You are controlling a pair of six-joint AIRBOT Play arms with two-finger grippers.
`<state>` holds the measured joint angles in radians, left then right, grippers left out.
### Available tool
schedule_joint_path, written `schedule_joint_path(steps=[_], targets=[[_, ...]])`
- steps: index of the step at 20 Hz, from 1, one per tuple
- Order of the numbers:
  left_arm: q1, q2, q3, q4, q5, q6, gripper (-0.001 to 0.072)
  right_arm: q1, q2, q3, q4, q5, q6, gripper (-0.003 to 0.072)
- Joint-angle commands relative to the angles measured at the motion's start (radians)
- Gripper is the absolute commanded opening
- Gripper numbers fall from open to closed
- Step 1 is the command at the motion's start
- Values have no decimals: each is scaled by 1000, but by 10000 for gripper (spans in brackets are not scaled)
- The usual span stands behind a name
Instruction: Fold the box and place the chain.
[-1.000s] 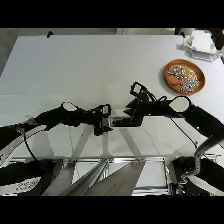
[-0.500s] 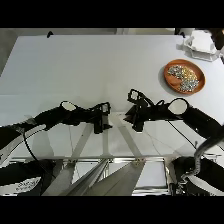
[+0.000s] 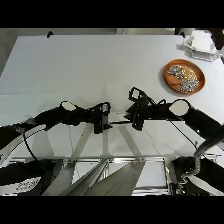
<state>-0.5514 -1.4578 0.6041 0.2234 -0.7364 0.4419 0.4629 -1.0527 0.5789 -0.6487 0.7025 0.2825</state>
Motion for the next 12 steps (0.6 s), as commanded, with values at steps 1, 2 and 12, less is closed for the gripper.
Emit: schedule_joint_path(steps=[1, 2, 12], targets=[[-1, 0, 0, 1, -1, 2, 410, -1, 1, -17, -2, -47, -4, 220], [-1, 0, 0, 1, 0, 2, 410, -1, 1, -17, -1, -61, -4, 220], [-1, 0, 0, 1, 0, 2, 410, 0, 1, -18, -2, 14, -22, 220]])
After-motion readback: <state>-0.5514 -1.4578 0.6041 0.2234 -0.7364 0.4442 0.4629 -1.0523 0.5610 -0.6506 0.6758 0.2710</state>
